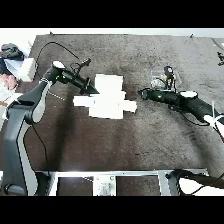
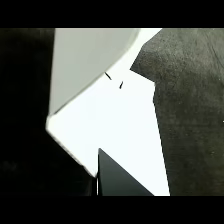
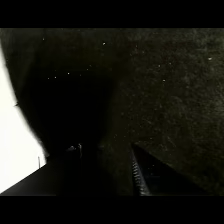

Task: Fold the box and place the chain.

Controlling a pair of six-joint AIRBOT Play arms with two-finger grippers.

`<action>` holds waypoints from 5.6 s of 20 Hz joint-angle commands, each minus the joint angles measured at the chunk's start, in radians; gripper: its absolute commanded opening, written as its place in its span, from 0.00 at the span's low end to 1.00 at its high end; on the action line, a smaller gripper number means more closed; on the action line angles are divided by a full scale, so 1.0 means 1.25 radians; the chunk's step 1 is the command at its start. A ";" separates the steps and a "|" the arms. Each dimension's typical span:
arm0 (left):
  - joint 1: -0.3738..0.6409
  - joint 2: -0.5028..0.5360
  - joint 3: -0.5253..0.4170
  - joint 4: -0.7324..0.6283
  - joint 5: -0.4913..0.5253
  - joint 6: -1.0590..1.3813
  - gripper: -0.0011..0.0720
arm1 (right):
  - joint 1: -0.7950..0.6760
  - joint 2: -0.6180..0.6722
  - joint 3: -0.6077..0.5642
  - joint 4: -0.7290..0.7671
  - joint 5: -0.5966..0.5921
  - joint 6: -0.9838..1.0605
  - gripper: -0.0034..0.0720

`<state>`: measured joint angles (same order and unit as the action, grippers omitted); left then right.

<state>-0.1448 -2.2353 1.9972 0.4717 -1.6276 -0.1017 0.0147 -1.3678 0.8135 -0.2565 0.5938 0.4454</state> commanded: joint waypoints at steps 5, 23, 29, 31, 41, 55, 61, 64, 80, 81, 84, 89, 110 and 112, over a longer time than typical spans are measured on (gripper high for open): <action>0.014 0.100 -0.186 -0.017 0.181 0.314 0.02 | -0.021 0.004 0.001 -0.080 0.031 0.039 0.49; 0.011 0.097 -0.276 0.006 0.307 0.438 0.03 | -0.021 0.005 0.002 -0.107 0.001 -0.099 0.52; 0.011 0.097 -0.276 -0.001 0.312 0.438 0.03 | -0.020 0.005 0.078 -0.072 0.144 -0.299 0.52; 0.011 0.097 -0.276 -0.004 0.312 0.438 0.03 | -0.001 0.005 0.087 -0.074 0.197 -0.352 0.63; 0.011 0.097 -0.276 -0.004 0.312 0.438 0.03 | 0.218 -0.074 0.085 -0.223 0.166 -0.579 0.92; 0.011 0.097 -0.276 -0.006 0.312 0.438 0.03 | 0.290 -0.165 0.093 -0.280 -0.085 -0.613 0.99; 0.011 0.097 -0.276 -0.006 0.312 0.438 0.03 | 0.286 -0.154 0.115 -0.273 -0.081 -0.601 0.98; 0.011 0.097 -0.276 -0.006 0.312 0.438 0.03 | 0.279 -0.150 0.157 -0.274 -0.062 -0.589 0.99; 0.011 0.097 -0.276 -0.006 0.312 0.438 0.03 | 0.156 -0.254 0.345 -0.274 0.175 -0.577 0.99; 0.011 0.097 -0.276 -0.006 0.312 0.438 0.03 | 0.150 -0.267 0.363 -0.274 0.208 -0.577 0.99; 0.011 0.097 -0.276 -0.006 0.312 0.438 0.03 | 0.147 -0.299 0.414 -0.274 0.255 -0.577 0.99; 0.011 0.097 -0.276 -0.006 0.312 0.438 0.03 | 0.143 -0.321 0.459 -0.277 0.276 -0.577 0.99; 0.011 0.097 -0.276 -0.006 0.312 0.438 0.03 | 0.127 -0.526 0.650 -0.273 0.513 -0.485 0.92; 0.011 0.097 -0.276 -0.006 0.312 0.438 0.03 | 0.129 -0.530 0.651 -0.273 0.513 -0.484 0.92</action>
<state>-0.1310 -2.1139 1.6531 0.4637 -1.2377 0.4465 0.1726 -2.0205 1.6241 -0.6018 1.2217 -0.1642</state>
